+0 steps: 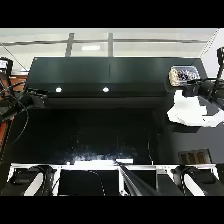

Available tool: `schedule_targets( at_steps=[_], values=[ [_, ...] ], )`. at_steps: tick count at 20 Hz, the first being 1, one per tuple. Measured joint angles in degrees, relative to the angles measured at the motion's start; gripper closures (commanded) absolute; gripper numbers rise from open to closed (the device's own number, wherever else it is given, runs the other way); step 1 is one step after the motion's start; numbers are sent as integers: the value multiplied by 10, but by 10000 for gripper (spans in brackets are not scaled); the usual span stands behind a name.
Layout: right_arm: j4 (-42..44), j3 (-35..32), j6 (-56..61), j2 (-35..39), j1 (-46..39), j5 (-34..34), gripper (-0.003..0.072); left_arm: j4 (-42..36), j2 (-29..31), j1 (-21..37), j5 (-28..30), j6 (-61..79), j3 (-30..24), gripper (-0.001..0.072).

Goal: Fold the box and place the chain.

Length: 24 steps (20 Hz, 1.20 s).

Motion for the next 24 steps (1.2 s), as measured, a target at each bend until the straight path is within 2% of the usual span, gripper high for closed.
schedule_targets(
  at_steps=[17, 21, 24],
  values=[
    [1, 0, 0, 0, 0, -3, 672, -2, 0, 0, 4, 0, 0, 680],
    [32, 0, 0, 0, 0, -59, 672, -25, -10, 0, 55, 0, -2, 680],
    [42, 0, -2, -5, -1, -134, 670, -77, -39, 0, 96, 0, -2, 668]
  ],
)
